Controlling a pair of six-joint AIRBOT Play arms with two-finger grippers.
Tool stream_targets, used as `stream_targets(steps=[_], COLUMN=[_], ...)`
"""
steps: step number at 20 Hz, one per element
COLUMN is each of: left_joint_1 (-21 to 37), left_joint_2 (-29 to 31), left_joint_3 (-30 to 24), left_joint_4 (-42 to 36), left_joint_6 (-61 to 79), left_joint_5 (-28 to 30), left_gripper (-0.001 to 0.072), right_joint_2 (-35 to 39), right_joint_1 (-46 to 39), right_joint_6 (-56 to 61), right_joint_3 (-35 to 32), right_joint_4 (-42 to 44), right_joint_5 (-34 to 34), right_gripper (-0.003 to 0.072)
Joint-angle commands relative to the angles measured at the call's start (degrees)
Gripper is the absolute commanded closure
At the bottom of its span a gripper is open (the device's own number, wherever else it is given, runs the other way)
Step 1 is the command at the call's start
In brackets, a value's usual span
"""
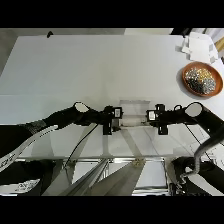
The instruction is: Fold the box and place the chain.
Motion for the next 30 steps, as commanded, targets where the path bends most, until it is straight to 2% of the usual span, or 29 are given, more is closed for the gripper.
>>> stream_targets(steps=[1, 8, 17, 18, 19, 21, 22, 23, 28, 29, 30], left_joint_1=[0.0, 0.0, 0.0, 0.0, 0.0, 0.0, 0.0, 0.0, 0.0, 0.0, 0.0], left_joint_2=[0.0, 0.0, 0.0, 0.0, 0.0, 0.0, 0.0, 0.0, 0.0, 0.0, 0.0], left_joint_3=[0.0, 0.0, 0.0, 0.0, 0.0, 0.0, 0.0, 0.0, 0.0, 0.0, 0.0], left_joint_4=[0.0, 0.0, 0.0, 0.0, 0.0, 0.0, 0.0, 0.0, 0.0, 0.0, 0.0], left_joint_6=[0.0, 0.0, 0.0, 0.0, 0.0, 0.0, 0.0, 0.0, 0.0, 0.0, 0.0], left_joint_5=[0.0, 0.0, 0.0, 0.0, 0.0, 0.0, 0.0, 0.0, 0.0, 0.0, 0.0], left_gripper=[0.0641, 0.0641, 0.0641, 0.0641, 0.0641, 0.0641, 0.0641, 0.0641, 0.0641, 0.0641, 0.0641], right_joint_2=[0.0, -0.1, -0.3, -0.3, -0.3, -0.3, -0.3, -0.4, -1.3, -1.3, -1.3], right_joint_1=[0.4, 0.4, 0.4, 0.4, 0.4, 0.4, 0.4, 0.4, 0.4, 0.4, 0.3], right_joint_6=[0.2, 0.2, -0.1, -0.5, -0.5, -0.5, -0.5, -0.5, -0.3, 0.2, 1.3], right_joint_3=[0.0, -0.1, -1.7, -1.7, -1.7, -1.7, -1.7, -1.7, -1.8, -1.9, -1.9], right_joint_4=[0.0, 7.6, 7.6, 7.6, 7.8, 9.6, 10.7, 11.0, 11.0, 10.7, 10.1], right_joint_5=[-2.7, -2.3, -1.3, -0.8, -0.4, -0.5, -0.6, -0.5, -0.5, -0.5, -0.5], right_gripper=[0.0526, 0.0525, 0.0522, 0.0505, 0.0451, 0.0269, 0.022, 0.0213, 0.0218, 0.0277, 0.0413])
